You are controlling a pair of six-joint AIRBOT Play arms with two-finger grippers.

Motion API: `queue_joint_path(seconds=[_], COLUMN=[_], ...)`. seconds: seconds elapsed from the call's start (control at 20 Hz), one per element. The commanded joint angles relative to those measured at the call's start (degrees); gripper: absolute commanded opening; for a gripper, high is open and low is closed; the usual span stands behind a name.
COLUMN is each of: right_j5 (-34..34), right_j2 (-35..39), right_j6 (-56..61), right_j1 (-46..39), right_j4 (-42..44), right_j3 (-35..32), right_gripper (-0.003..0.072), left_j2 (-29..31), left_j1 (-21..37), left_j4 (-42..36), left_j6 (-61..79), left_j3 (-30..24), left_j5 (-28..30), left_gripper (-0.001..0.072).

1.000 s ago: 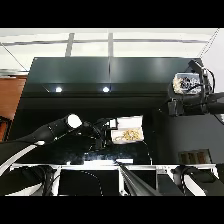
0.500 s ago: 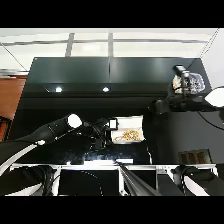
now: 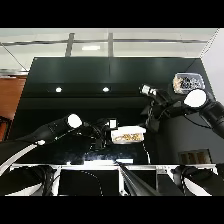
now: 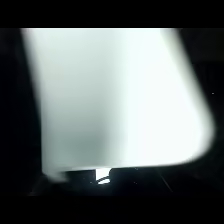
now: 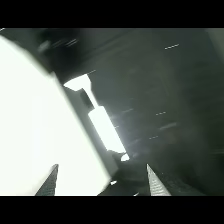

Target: Fold the box and place the chain.

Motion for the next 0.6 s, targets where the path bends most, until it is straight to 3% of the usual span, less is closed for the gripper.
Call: queue_joint_path(seconds=[0.0, 0.25, 0.55], right_j5=[6.2, 1.9, 2.3], right_j2=[0.8, 1.0, 1.0], right_j6=[-0.9, -7.7, -8.0], right_j1=[0.6, 0.6, 3.6], right_j4=[0.0, 5.6, 1.0], right_j3=[-3.2, -6.7, -6.7], right_gripper=[0.0641, 0.0641, 0.0641], left_j2=[-0.2, -0.2, -0.2], left_j1=[0.0, 0.0, 0.0], left_j4=[0.0, 0.0, 0.0], left_j6=[0.0, 0.0, 0.0], left_j3=[0.0, 0.0, 0.0], left_j5=[0.0, 0.0, 0.0], left_gripper=[0.0345, 0.0344, 0.0345])
